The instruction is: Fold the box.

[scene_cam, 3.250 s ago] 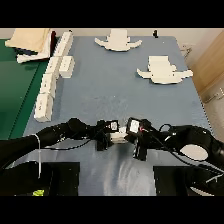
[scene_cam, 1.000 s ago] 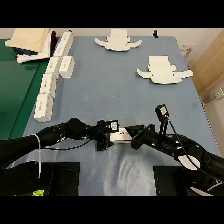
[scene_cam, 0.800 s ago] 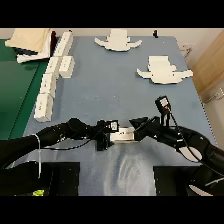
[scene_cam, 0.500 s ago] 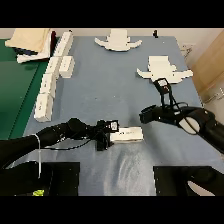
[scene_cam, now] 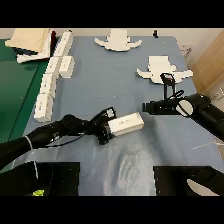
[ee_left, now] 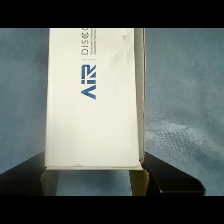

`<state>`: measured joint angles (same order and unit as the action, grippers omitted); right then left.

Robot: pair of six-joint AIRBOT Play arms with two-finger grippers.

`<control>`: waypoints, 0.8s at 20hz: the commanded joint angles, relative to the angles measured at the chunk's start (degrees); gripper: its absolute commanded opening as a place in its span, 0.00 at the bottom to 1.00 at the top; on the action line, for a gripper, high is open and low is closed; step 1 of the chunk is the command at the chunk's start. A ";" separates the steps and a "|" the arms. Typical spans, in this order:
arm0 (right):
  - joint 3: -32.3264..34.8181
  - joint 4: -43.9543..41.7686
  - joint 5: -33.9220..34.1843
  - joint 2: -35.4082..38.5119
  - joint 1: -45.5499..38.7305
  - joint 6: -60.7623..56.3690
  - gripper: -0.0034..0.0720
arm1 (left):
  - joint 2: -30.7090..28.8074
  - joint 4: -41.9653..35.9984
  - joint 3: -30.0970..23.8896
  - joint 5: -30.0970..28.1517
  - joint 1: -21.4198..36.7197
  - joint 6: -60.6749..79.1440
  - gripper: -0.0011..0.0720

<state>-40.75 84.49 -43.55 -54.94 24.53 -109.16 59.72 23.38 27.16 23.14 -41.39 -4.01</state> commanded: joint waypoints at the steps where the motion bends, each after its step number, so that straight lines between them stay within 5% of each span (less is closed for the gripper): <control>1: -0.31 0.66 -0.33 -0.39 -0.26 -2.40 0.05 | -5.92 10.80 0.39 -3.17 6.29 -20.55 0.73; 5: -0.31 0.76 0.81 -0.39 -0.26 -2.43 0.05 | -6.47 29.77 1.86 -1.62 23.85 -45.77 0.73; 9: -0.31 0.74 1.09 -0.39 -0.26 -2.43 0.05 | 1.09 32.02 8.15 1.05 38.03 -51.93 0.73; 12: -0.31 0.76 1.09 -0.39 -0.26 -2.43 0.05 | 9.70 32.06 15.28 5.90 43.10 -53.18 0.73; 16: -0.31 0.76 1.14 -0.39 -0.26 -2.40 0.05 | 17.97 32.06 22.38 5.25 43.93 -56.70 0.73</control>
